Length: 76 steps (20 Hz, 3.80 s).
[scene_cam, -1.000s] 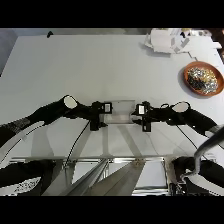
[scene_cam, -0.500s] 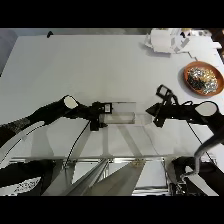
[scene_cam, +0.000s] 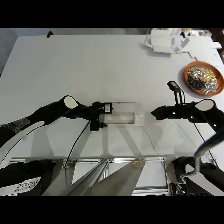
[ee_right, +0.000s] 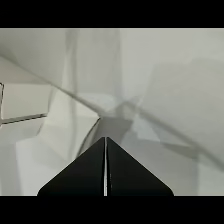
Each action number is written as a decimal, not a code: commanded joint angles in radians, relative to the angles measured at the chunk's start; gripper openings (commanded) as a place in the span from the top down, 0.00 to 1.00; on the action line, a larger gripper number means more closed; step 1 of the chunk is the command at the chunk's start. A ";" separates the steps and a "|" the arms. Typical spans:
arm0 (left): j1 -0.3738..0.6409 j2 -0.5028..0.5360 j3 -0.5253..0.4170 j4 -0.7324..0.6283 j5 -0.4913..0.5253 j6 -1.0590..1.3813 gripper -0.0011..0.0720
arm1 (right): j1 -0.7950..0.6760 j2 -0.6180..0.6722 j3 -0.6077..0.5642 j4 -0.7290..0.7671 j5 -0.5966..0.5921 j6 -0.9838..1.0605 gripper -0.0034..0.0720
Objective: Fold the box and place the chain.
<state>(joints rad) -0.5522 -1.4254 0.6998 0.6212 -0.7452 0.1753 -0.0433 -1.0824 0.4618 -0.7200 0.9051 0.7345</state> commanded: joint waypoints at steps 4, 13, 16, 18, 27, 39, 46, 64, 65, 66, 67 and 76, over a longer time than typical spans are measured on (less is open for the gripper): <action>0.000 0.000 0.000 0.000 0.000 0.000 0.70 | 0.056 -0.132 0.000 0.088 0.045 0.018 0.94; 0.000 0.000 0.000 0.000 0.000 0.000 0.70 | 0.061 -0.127 0.001 0.095 0.047 0.037 0.94; 0.000 0.000 0.000 0.000 0.000 0.000 0.70 | 0.062 -0.069 0.001 -0.047 -0.003 0.145 0.94; 0.000 0.000 0.000 0.000 0.000 0.000 0.70 | 0.062 -0.074 0.001 -0.092 -0.012 0.186 0.94; 0.000 0.000 0.000 0.000 0.000 0.000 0.70 | 0.062 -0.148 0.000 0.056 -0.002 0.116 0.94; 0.000 0.000 0.000 0.000 0.000 0.000 0.70 | 0.063 -0.083 0.001 0.197 0.083 0.042 0.86; 0.000 0.000 0.000 0.000 0.000 0.000 0.70 | 0.117 -0.056 0.001 0.199 0.122 0.042 0.46; 0.000 0.000 0.000 0.000 0.000 0.000 0.70 | 0.481 -0.065 0.211 -0.404 -0.079 0.863 0.34; 0.000 0.000 0.000 0.000 0.000 0.000 0.70 | 0.500 -0.065 0.214 -0.436 -0.079 0.903 0.34; 0.000 0.000 0.000 0.000 0.000 0.000 0.70 | 0.518 -0.066 0.222 -0.462 -0.080 0.940 0.34; 0.000 0.000 0.000 0.000 0.000 0.000 0.70 | 0.536 -0.071 0.233 -0.490 -0.081 0.977 0.34; 0.000 0.000 0.000 0.000 0.000 0.000 0.70 | 0.638 -0.182 0.317 -0.588 -0.037 1.262 0.34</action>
<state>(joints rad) -0.5522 -1.4254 0.6998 0.6216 -0.7448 0.1749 0.5732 -1.2396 0.7654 -1.2583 0.8421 1.8763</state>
